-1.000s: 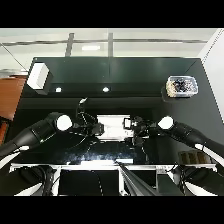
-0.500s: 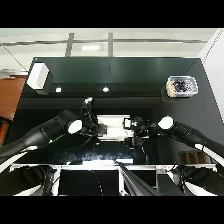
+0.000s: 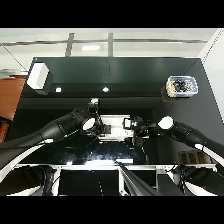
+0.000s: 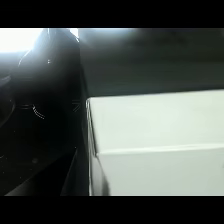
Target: Fold the box and place the chain.
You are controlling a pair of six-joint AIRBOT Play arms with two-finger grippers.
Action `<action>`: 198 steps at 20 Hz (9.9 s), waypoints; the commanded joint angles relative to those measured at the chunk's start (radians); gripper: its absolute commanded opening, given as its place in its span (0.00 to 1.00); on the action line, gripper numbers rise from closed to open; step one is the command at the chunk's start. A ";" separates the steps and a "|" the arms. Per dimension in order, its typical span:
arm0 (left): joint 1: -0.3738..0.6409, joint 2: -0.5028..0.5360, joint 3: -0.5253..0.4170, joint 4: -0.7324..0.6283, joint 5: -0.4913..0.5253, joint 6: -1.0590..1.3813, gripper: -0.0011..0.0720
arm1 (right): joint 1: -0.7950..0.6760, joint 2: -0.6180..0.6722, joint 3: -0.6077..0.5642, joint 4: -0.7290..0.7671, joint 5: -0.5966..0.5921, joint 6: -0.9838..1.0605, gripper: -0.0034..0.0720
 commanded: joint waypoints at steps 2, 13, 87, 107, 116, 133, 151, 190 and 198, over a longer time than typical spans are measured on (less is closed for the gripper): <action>-0.003 -0.010 0.011 0.014 -0.011 -0.033 0.38 | 0.001 0.000 0.000 0.000 0.000 0.000 0.76; -0.004 -0.046 0.015 0.010 0.006 -0.033 0.31 | 0.001 0.000 0.000 0.000 0.000 0.000 0.76; -0.007 -0.071 0.051 0.066 -0.095 -0.029 0.06 | 0.099 0.085 -0.001 0.019 -0.050 0.203 0.30; -0.006 -0.047 0.051 0.082 -0.093 -0.033 0.06 | -0.351 0.357 0.060 -0.244 0.166 1.156 0.07; -0.006 -0.051 0.051 0.082 -0.061 -0.018 0.06 | -0.507 0.170 -0.035 -0.259 0.406 1.496 0.07; -0.006 -0.061 0.051 0.082 -0.068 -0.003 0.06 | -0.257 0.035 0.023 -0.052 0.341 1.439 0.94; -0.006 -0.061 0.051 0.085 -0.071 -0.003 0.06 | -0.066 0.037 0.139 -0.066 0.308 1.627 0.60; -0.006 -0.061 0.051 0.089 -0.064 0.013 0.06 | 0.347 -0.128 0.429 -0.852 0.377 2.467 0.36; -0.006 -0.061 0.051 0.089 -0.064 0.012 0.06 | 0.348 -0.154 0.436 -0.877 0.401 2.509 0.36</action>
